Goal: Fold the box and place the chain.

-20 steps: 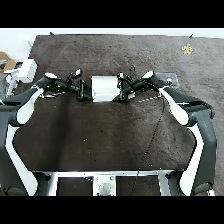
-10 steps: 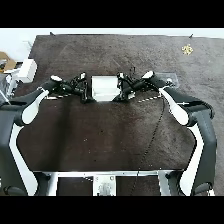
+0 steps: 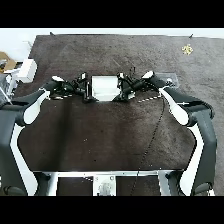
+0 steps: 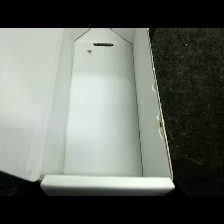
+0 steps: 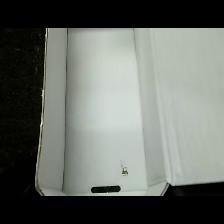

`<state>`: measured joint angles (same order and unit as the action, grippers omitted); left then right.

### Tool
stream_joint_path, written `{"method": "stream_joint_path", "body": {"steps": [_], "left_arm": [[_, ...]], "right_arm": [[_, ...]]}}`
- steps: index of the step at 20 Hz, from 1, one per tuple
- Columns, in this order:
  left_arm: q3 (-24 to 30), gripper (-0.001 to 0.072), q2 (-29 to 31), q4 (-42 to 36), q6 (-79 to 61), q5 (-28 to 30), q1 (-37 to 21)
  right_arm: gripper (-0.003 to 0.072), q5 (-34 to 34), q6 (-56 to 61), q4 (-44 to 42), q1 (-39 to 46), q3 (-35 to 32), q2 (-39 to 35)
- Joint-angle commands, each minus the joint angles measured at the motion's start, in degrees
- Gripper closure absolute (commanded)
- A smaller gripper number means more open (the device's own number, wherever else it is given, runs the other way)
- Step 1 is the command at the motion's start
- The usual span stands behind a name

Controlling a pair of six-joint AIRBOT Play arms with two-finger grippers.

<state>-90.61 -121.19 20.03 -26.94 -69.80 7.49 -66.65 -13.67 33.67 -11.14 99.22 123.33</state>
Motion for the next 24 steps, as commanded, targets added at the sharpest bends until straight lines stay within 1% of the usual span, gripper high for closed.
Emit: {"method": "stream_joint_path", "body": {"steps": [1, 5, 13, 20, 21, 23, 24], "left_arm": [[-0.02, -0.0004, -0.02, -0.13, -0.11, 0.26, 0.09], [-0.04, -0.0005, -0.52, -0.11, -0.04, -0.48, 0.11], [-0.04, -0.0004, -0.85, -0.74, -0.11, 0.48, 0.92], [-0.04, -0.0002, -0.85, 0.55, -0.04, 1.11, 0.92], [-0.04, 0.0056, -0.85, 0.55, 0.00, 1.31, 0.92], [-0.04, 0.0259, -0.85, 0.55, 0.00, 1.44, 0.92], [-0.04, 0.0384, -0.85, 0.55, 0.00, 1.46, 0.92]], "right_arm": [[0.0308, -0.02, 0.00, 0.00, 0.02, -0.02, 0.02], [0.0308, -0.02, 0.00, 0.00, 0.02, -0.02, 0.02], [0.0307, -0.02, 0.00, 0.00, 0.02, -0.02, 0.02], [0.0308, -0.02, 0.00, 0.00, 0.02, -0.02, 0.02], [0.0307, -0.02, 0.00, -0.02, 0.02, -0.02, 0.02], [0.0308, -0.02, 0.00, 0.00, 0.02, 0.00, 0.02], [0.0308, -0.02, 0.00, 0.00, 0.02, -0.02, 0.02]]}}
